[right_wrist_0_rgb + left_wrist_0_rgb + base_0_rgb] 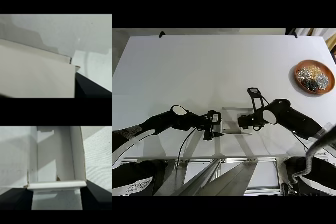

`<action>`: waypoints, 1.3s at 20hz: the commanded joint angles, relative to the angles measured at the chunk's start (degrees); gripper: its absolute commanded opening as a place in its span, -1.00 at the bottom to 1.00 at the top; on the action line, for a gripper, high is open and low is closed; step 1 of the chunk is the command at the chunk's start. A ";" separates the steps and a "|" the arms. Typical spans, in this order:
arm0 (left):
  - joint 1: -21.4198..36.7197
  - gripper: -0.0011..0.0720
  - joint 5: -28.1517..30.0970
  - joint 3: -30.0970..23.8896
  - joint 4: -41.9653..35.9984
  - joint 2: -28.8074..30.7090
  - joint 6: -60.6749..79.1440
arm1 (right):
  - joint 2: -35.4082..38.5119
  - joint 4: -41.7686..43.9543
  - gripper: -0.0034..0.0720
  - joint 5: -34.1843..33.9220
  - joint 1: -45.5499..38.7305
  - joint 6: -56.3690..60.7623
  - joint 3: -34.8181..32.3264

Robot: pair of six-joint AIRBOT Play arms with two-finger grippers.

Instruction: Fold the box and place the chain.

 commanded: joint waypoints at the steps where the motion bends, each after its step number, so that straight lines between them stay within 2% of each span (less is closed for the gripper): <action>1: 0.00 -0.55 0.02 0.02 0.00 0.04 0.02 | -2.97 -1.46 0.36 1.79 2.60 6.58 1.46; 8: 0.00 -0.55 0.00 0.02 0.02 0.04 0.02 | -3.17 -3.67 0.35 4.96 2.73 12.24 1.46; 10: 0.00 -0.55 0.00 0.02 0.02 0.04 0.02 | -3.17 -4.70 0.13 5.27 3.26 12.90 1.46; 12: 0.00 -0.55 0.00 0.02 0.02 0.04 0.02 | -3.58 -5.70 -0.23 5.31 4.17 15.17 1.46; 13: 0.00 -0.55 0.00 0.02 0.02 0.04 0.02 | -3.91 -5.77 -0.25 5.22 4.52 15.89 1.46; 15: 0.00 -0.55 0.00 0.02 0.02 0.04 0.02 | -4.33 -5.84 -0.50 5.20 5.01 15.89 1.46; 16: 0.00 -0.55 0.02 0.02 0.02 0.04 0.02 | -4.35 -5.92 -0.56 5.20 5.09 15.87 1.46; 17: 0.00 -0.55 0.00 0.02 0.00 0.04 0.02 | -4.35 -5.90 -0.80 5.20 5.09 15.85 1.46; 18: 0.00 -0.55 0.00 0.02 0.02 0.04 0.02 | -4.35 -5.92 -0.83 5.20 5.09 15.82 1.46; 19: 0.00 -0.55 0.00 0.02 0.02 0.04 0.02 | -4.35 -5.95 -0.75 5.16 5.09 15.72 1.46; 21: 0.00 -0.55 0.00 0.02 0.02 0.04 0.02 | -4.37 -6.29 0.02 5.11 5.09 15.61 1.46; 26: 0.00 -0.55 0.00 0.02 0.02 0.04 0.02 | -4.90 -7.45 -0.02 5.05 5.09 15.61 1.44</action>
